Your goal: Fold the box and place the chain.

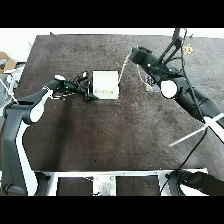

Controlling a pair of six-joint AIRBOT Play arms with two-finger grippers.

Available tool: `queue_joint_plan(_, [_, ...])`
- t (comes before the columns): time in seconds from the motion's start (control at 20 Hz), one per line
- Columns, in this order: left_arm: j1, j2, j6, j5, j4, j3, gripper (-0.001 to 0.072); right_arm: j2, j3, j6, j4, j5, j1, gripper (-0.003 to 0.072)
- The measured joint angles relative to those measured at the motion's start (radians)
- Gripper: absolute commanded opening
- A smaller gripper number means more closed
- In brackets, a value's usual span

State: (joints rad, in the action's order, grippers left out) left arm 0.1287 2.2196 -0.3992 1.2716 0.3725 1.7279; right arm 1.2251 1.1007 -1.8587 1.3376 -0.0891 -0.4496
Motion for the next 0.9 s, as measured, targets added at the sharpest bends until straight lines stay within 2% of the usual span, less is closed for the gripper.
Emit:
queue_joint_plan(0.25, [0.000,0.000,0.000,0.000,0.000,0.000,0.0344,0.037,0.069,0.004,0.035,-0.048,-0.100,0.0000])
queue_joint_plan(0.55, [0.000,0.000,0.000,0.000,0.000,0.000,0.0343,0.190,0.066,-0.003,0.015,0.073,-0.163,0.0002])
queue_joint_plan(0.65, [0.000,0.000,0.000,0.000,0.000,0.000,0.0343,0.249,0.051,-0.004,-0.003,0.104,-0.163,0.0319])
queue_joint_plan(0.8, [0.000,0.000,0.000,0.000,0.000,0.000,0.0343,0.302,0.040,-0.003,-0.016,0.188,-0.134,0.0324])
queue_joint_plan(0.9, [0.000,0.000,0.000,-0.001,0.000,0.000,0.0343,0.292,0.036,0.000,-0.005,0.269,-0.100,0.0324])
